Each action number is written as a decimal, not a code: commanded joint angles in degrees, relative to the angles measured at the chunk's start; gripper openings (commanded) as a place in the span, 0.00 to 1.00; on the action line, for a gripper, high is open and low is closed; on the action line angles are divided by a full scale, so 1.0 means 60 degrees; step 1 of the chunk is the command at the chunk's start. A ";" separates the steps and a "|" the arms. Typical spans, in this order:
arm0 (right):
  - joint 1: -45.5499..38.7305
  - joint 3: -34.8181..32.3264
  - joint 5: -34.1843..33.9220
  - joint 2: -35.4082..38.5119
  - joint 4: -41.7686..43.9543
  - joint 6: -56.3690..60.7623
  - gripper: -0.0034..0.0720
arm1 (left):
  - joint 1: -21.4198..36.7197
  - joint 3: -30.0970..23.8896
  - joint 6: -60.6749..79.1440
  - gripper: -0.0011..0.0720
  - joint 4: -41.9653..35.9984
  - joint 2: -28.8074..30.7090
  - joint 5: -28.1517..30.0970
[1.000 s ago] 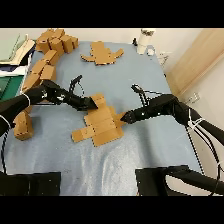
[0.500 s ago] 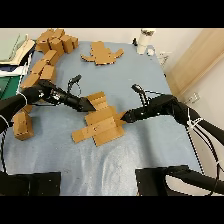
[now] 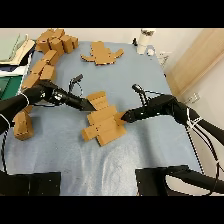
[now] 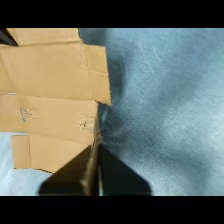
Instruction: Fold the box.
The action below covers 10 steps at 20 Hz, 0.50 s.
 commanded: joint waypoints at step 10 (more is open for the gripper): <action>-0.0969 0.1636 -0.0091 0.0011 -0.0838 0.2291 0.45 | -0.0729 0.0433 0.1486 0.03 0.1446 0.0237 0.0266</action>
